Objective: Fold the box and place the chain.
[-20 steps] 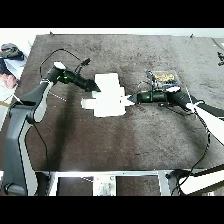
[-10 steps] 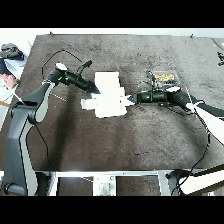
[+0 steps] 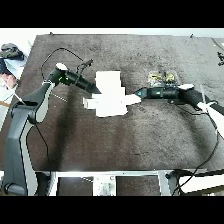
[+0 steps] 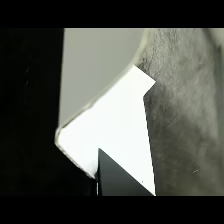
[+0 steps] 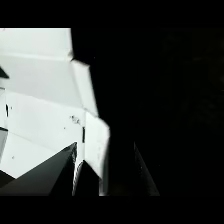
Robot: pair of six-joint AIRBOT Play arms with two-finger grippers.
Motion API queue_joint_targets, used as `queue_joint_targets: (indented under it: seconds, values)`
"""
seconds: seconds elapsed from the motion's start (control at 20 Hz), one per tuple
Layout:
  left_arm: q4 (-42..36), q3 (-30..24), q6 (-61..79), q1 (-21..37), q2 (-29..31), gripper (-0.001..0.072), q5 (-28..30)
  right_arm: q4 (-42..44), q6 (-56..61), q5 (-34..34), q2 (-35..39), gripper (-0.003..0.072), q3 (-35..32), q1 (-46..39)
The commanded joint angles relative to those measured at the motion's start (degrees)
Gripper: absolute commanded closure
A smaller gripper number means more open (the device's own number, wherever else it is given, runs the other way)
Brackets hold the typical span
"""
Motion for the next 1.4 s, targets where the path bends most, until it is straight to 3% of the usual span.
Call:
queue_joint_targets:
  seconds: [0.0,0.15,0.3,0.55,0.65,1.35]
  values:
    - [-0.7,0.0,12.4,0.0,0.0,0.0702,-0.3,-0.2,1.7,0.5,1.9,0.0289,0.0,-3.3]
    - [-0.4,0.0,22.2,-0.1,0.7,0.0703,-1.1,-2.3,2.9,0.4,1.8,0.0289,0.0,-2.9]
    - [2.6,-0.6,27.8,-1.2,3.5,0.0704,1.8,-2.8,2.8,-0.2,1.7,0.0289,0.0,-2.1]
    - [4.0,-9.2,37.4,-2.0,8.3,0.0703,12.4,-3.7,2.8,-1.0,1.0,0.0289,0.0,-1.6]
    - [2.5,-11.9,41.9,-2.0,8.5,0.0703,14.1,-3.8,2.8,-1.1,1.0,0.0289,0.0,-1.6]
    - [-2.3,-17.0,48.7,-2.0,8.0,0.0702,23.4,-6.4,1.6,-3.5,1.0,0.0289,0.0,-1.6]
